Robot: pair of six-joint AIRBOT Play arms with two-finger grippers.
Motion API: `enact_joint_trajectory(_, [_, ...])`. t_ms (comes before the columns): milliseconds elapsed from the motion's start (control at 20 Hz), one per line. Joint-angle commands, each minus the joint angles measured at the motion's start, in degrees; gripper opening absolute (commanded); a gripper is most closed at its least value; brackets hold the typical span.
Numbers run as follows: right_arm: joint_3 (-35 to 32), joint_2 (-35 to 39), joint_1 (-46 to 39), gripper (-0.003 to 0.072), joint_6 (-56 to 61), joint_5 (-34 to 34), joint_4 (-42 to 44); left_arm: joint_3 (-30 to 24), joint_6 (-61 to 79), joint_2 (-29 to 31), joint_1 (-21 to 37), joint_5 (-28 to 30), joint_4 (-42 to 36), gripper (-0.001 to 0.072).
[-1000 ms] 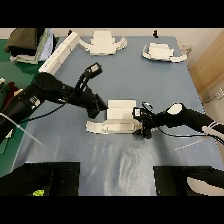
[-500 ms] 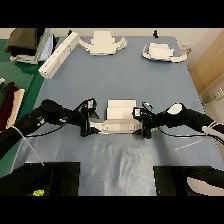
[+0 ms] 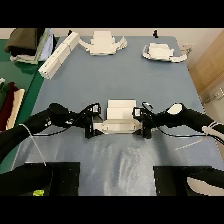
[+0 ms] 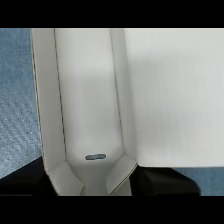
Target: Fold the box.
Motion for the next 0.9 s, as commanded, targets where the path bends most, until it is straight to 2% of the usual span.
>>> enact_joint_trajectory(0, [0.0,0.0,0.0,0.051,0.0,0.0,0.0,1.1,0.3,-1.2,-1.9,1.9,-1.9,0.067])
enact_joint_trajectory(50, [0.0,0.0,0.0,0.051,0.0,0.0,0.0,1.1,0.3,-1.2,-2.1,1.9,-1.6,0.051])
enact_joint_trajectory(100, [0.0,0.0,0.0,0.051,0.0,0.0,0.0,1.1,0.1,-1.2,-2.1,1.9,-1.5,0.039])
enact_joint_trajectory(150, [0.0,0.0,0.0,0.051,0.0,0.0,0.0,1.1,-0.5,-1.2,-2.1,1.9,-1.7,0.0344])
enact_joint_trajectory(250, [0.0,0.0,0.0,0.051,0.0,0.0,0.0,1.1,-1.1,-1.2,-2.7,1.7,-1.9,0.0341])
enact_joint_trajectory(300, [0.0,0.0,0.0,0.0509,0.0,0.0,0.0,1.1,-1.6,-1.2,-3.1,1.7,-1.8,0.0235])
enact_joint_trajectory(350, [0.0,0.0,0.0,0.051,0.0,0.0,0.0,1.1,-1.5,-1.2,-3.7,1.8,-1.9,0.0203])
enact_joint_trajectory(700, [0.0,0.0,0.0,0.051,0.0,0.0,0.0,1.1,1.2,-2.1,-7.2,4.2,-2.1,0.0203])
enact_joint_trajectory(850, [0.0,0.0,0.0,0.0509,0.0,0.0,0.0,1.1,6.1,-2.6,-8.1,4.6,-5.8,0.0203])
